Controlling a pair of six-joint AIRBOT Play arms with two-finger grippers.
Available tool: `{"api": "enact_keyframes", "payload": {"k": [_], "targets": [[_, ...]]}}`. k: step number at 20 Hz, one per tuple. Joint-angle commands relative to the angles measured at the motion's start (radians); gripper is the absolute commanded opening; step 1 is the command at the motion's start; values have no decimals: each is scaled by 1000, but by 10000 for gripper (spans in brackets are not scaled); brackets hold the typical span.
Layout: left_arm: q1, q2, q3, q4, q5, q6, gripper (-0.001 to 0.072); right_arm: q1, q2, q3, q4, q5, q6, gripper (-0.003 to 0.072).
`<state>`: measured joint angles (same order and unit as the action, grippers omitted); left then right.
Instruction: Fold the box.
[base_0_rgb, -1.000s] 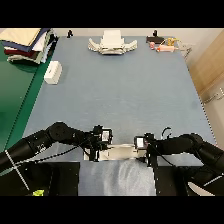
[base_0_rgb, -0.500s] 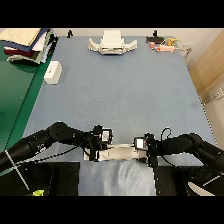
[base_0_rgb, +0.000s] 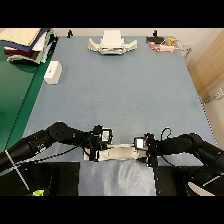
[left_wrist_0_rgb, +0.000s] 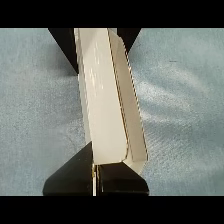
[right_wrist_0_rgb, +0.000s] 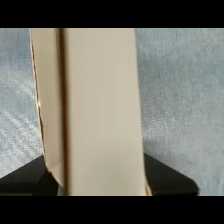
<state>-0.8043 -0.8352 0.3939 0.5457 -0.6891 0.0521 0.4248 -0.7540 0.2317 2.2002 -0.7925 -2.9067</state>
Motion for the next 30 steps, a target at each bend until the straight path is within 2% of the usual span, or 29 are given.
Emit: {"api": "enact_keyframes", "payload": {"k": [1,24,30], "targets": [[0,0,0,0,0,0,14,1,1,4,-4,14,0,511],[0,0,0,0,2,-2,15,1,1,4,-5,14,0,510],[0,5,0,0,-2,-131,17,1,1,4,-5,14,0,510]]}}
